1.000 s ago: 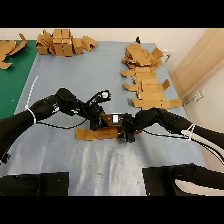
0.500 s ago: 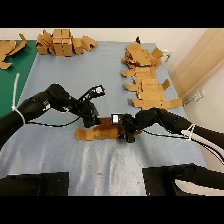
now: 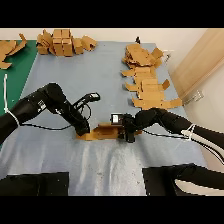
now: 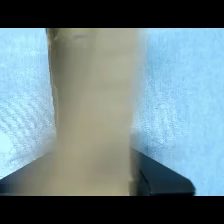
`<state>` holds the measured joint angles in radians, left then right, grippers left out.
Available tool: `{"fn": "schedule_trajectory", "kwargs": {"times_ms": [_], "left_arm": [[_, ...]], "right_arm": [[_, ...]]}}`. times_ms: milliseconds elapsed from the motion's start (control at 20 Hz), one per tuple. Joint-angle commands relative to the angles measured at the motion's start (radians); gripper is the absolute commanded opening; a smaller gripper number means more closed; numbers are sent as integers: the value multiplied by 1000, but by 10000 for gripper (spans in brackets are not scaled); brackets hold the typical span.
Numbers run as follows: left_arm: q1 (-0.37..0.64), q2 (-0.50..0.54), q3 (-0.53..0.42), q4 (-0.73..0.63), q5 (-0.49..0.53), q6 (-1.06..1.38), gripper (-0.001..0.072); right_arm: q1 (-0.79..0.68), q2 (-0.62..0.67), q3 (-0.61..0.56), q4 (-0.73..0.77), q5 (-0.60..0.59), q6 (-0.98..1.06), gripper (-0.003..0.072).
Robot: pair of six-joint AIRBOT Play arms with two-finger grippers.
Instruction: Fold the box.
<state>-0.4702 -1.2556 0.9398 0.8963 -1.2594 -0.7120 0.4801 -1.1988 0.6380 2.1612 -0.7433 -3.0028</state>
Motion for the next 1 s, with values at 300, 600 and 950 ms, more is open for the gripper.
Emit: {"fn": "schedule_trajectory", "kwargs": {"times_ms": [300,600,950], "left_arm": [[-179,2,-1,-116,-97,-360,11],[-170,2,0,-134,89,-359,11],[-170,2,-1,-133,136,-358,11]], "right_arm": [[0,0,0,-18,1,0,506],[0,0,0,-18,1,2,566],[0,0,-5,13,0,3,566]]}}
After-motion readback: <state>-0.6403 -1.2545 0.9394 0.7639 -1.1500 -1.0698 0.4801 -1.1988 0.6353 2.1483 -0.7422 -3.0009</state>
